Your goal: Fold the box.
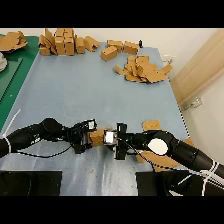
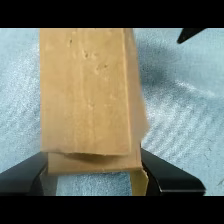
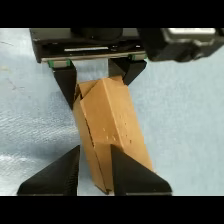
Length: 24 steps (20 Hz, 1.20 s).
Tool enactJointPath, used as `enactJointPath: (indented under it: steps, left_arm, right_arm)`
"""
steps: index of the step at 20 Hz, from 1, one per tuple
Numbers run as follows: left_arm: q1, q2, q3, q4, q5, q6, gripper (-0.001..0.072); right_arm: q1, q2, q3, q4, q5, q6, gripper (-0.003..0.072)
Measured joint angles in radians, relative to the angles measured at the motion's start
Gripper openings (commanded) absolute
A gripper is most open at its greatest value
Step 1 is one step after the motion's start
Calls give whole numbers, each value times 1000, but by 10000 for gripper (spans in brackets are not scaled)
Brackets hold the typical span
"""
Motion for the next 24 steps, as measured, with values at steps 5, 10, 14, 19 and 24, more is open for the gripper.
enactJointPath:
  steps: [5,10,14,19,24]
  left_arm:
    - [0,0,0,0,-3,1,471]
    - [0,0,0,-2,-5,0,471]
    - [0,0,0,-2,-5,0,471]
    - [0,0,0,-2,-5,-1,471]
    - [0,0,0,-2,-5,-1,471]
  right_arm:
    - [2,35,0,34,97,-5,285]
    - [2,89,0,62,131,-3,203]
    - [2,175,0,64,128,0,140]
    - [-53,209,0,51,-17,75,1]
    - [-145,34,40,69,-123,112,0]
